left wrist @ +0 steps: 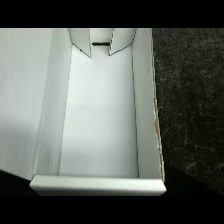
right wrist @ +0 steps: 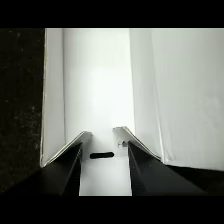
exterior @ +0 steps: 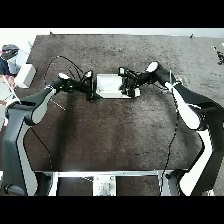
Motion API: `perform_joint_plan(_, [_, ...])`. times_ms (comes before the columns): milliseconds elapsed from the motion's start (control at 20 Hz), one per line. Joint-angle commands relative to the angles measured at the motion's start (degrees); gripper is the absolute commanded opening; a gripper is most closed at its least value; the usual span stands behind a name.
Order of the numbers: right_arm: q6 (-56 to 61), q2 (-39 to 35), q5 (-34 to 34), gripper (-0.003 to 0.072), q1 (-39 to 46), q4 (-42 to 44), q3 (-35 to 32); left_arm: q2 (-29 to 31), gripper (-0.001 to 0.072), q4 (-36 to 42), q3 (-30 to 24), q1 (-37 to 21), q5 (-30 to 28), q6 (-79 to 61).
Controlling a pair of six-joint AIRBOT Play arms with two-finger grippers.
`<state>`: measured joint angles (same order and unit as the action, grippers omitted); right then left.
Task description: Fold the box and place the chain.
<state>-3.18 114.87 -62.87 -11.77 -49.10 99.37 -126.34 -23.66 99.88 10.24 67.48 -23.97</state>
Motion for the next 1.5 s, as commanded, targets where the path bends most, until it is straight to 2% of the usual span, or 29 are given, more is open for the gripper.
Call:
perform_joint_plan(0, [0.0,0.3,2.3,0.0350,-0.3,2.1,0.0,0.0,0.0492,0.0,0.0,0.1,0.0,0.0])
perform_joint_plan(350, [-0.2,0.3,0.3,0.0350,-1.6,2.4,0.0,0.0,0.0491,0.0,0.0,0.1,0.0,0.0])
perform_joint_plan(600, [-0.2,0.3,0.6,0.0352,-1.4,-0.4,0.0,0.0,0.0492,0.0,0.0,0.1,0.0,0.0])
perform_joint_plan(650, [-0.2,0.3,0.6,0.0379,-1.4,-0.4,0.0,0.0,0.0491,0.0,0.0,0.1,0.0,0.0])
perform_joint_plan(700, [-0.2,0.3,0.6,0.0568,-1.4,-0.4,0.0,0.0,0.0491,0.0,0.0,0.1,0.0,0.0])
perform_joint_plan(750, [-0.2,0.3,0.6,0.0647,-1.4,-0.4,0.0,0.0,0.0492,0.0,0.0,0.0,0.0,0.0])
perform_joint_plan(950, [-0.2,0.3,0.6,0.0646,-1.4,-0.4,0.0,0.0,0.0491,0.0,0.0,0.1,0.0,0.0])
perform_joint_plan(1000, [-0.2,0.3,0.6,0.0613,-1.4,-0.4,0.0,0.0,0.0492,0.0,0.0,0.1,0.0,0.0])
perform_joint_plan(1100, [1.8,0.0,0.3,0.0318,-1.2,-1.3,0.0,0.0,0.0492,0.0,0.0,0.1,0.0,0.0])
perform_joint_plan(1250, [14.3,-2.2,-0.8,0.0020,-0.9,-8.8,0.0,0.0,0.0491,0.0,0.0,0.1,0.0,0.0])
perform_joint_plan(1450, [35.4,-5.5,-5.3,0.0009,0.9,-16.8,0.1,0.0,0.0492,0.0,0.0,0.1,0.0,0.0])
